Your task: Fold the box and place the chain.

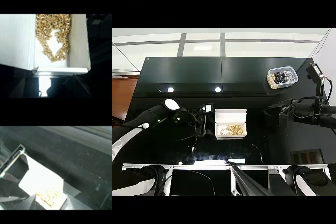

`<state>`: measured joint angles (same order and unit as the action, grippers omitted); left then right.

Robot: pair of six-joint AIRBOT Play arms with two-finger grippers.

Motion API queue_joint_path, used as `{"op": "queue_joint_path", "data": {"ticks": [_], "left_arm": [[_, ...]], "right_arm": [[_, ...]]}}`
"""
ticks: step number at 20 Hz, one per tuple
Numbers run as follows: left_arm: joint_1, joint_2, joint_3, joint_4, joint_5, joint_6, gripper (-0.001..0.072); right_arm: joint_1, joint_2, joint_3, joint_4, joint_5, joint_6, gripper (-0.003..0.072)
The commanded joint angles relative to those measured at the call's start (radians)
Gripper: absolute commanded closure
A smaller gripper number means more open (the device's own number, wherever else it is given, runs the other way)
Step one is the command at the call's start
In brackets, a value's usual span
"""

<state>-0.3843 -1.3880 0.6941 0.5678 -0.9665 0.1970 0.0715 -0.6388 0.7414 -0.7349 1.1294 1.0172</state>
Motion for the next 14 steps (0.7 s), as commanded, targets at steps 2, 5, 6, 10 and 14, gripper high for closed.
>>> {"op": "queue_joint_path", "data": {"ticks": [2, 5, 6, 10, 14], "left_arm": [[-0.001, -0.001, 0.011, 0.001, 0.002, 0.002, 0.0004], [-0.001, -0.001, 0.011, 0.020, 0.026, 0.006, 0.0004], [0.000, -0.003, 0.011, 0.023, 0.026, 0.025, 0.0004], [0.000, -0.011, 0.012, 0.023, 0.016, 0.054, 0.0005], [0.000, -0.011, 0.012, 0.023, 0.019, 0.054, 0.0005]], "right_arm": [[0.001, 0.000, 0.000, 0.000, 0.000, 0.000, 0.0235], [0.001, 0.000, 0.000, 0.000, 0.000, 0.000, 0.0235], [0.001, 0.000, 0.000, 0.000, 0.000, 0.000, 0.0235], [0.001, 0.000, 0.000, 0.000, 0.000, 0.000, 0.0235], [0.001, 0.000, 0.000, 0.000, 0.000, 0.000, 0.0235]]}}
